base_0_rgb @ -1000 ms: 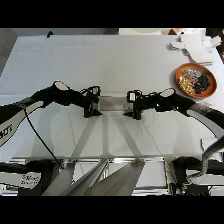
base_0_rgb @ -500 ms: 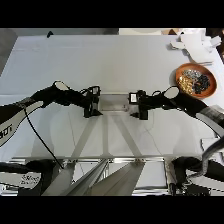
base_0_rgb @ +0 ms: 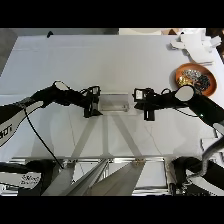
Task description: Fold the box and place the chain.
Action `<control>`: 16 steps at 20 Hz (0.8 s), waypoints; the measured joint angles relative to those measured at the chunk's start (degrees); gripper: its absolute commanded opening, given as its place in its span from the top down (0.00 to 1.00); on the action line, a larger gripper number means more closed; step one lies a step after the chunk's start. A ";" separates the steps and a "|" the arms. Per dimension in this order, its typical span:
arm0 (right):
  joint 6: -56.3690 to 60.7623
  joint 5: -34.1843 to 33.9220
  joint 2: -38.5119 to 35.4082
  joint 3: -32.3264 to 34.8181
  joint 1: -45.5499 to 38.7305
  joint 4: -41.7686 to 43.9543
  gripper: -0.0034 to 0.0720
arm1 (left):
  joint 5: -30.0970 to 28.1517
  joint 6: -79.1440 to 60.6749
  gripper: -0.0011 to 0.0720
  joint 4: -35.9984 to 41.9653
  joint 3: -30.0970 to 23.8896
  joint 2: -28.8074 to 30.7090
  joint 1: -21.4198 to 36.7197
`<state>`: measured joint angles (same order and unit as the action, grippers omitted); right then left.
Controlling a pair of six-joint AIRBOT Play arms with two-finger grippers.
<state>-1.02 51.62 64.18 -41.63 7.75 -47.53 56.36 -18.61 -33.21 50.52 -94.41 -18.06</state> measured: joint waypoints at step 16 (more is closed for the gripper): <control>-7.98 -21.29 18.67 0.00 0.00 51.91 0.95 | 0.00 0.04 0.61 0.00 0.00 0.00 0.00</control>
<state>-8.99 30.33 82.85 -41.63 7.75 4.38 56.36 -18.57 -33.21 50.52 -94.41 -18.06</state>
